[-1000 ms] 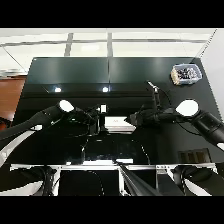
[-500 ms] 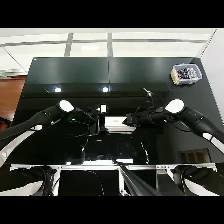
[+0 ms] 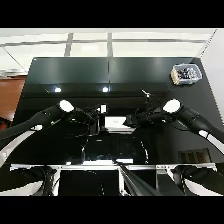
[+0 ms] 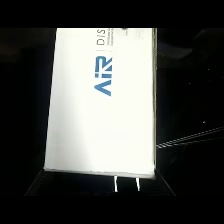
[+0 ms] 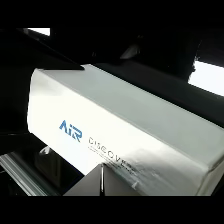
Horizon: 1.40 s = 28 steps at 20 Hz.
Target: Fold the box and place the chain.
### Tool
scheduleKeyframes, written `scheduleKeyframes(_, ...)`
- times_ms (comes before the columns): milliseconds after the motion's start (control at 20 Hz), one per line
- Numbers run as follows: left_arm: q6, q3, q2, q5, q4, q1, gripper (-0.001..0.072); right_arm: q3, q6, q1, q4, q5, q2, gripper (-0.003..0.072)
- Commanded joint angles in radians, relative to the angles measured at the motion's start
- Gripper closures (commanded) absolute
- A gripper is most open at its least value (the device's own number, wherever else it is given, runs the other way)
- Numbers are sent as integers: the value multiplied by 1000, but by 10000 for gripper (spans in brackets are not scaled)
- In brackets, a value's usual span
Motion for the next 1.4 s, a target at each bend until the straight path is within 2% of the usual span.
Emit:
scheduleKeyframes(0,0,1,-1,-1,-1,0,244,-1,0,1,-11,-17,-11,674)
scheduleKeyframes(500,0,1,-1,-1,-1,0,244,0,-6,1,-8,2,-3,674)
scheduleKeyframes(700,0,1,-1,-1,-1,0,244,25,-39,-5,-45,42,95,674)
scheduleKeyframes(850,0,1,-1,-1,-1,0,244,83,-43,-23,-233,70,239,675)
scheduleKeyframes(1050,0,1,-1,-1,-1,0,244,114,-34,-48,-575,76,421,675)
scheduleKeyframes(1200,0,1,-1,0,-1,0,243,108,122,-51,-831,102,440,675)
scheduleKeyframes(1350,0,2,-1,6,-10,0,244,69,300,-51,-924,90,440,674)
